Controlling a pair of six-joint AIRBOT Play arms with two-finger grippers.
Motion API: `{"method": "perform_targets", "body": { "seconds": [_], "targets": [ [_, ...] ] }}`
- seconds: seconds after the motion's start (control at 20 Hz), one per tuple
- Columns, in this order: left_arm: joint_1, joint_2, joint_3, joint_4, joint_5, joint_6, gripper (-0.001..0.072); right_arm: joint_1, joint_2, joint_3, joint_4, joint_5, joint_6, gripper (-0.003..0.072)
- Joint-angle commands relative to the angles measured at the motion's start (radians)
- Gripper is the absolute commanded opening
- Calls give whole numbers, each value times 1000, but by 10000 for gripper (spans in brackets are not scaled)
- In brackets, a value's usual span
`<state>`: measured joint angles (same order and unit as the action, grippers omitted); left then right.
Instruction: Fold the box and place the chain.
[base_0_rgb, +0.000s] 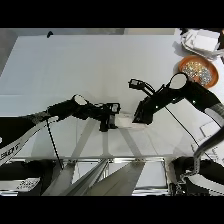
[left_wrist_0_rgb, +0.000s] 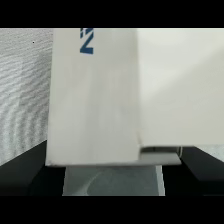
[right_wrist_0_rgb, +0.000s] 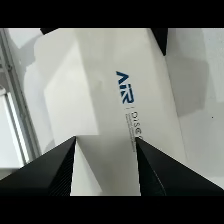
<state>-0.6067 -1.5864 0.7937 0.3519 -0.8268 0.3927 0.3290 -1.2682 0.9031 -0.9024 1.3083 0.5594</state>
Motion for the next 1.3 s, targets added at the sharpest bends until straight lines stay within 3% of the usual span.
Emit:
{"method": "perform_targets", "body": {
  "seconds": [0.0, 0.2, 0.9, 1.0, 1.25],
  "targets": [
    [0, 0, 1, 0, 0, 0, 332, 38, 63, 0, -88, -7, -4, 423],
    [0, 0, 1, 0, 0, 0, 332, 77, 118, -1, -219, -56, 17, 422],
    [0, 0, 1, 0, 0, 0, 332, 153, 102, -10, -227, -124, 39, 380],
    [0, 0, 1, 0, 0, 0, 332, 167, 87, -19, -234, -124, 39, 318],
    [0, 0, 1, 0, 0, 0, 332, 189, 80, -22, -303, -180, 122, 296]
  ]
}}
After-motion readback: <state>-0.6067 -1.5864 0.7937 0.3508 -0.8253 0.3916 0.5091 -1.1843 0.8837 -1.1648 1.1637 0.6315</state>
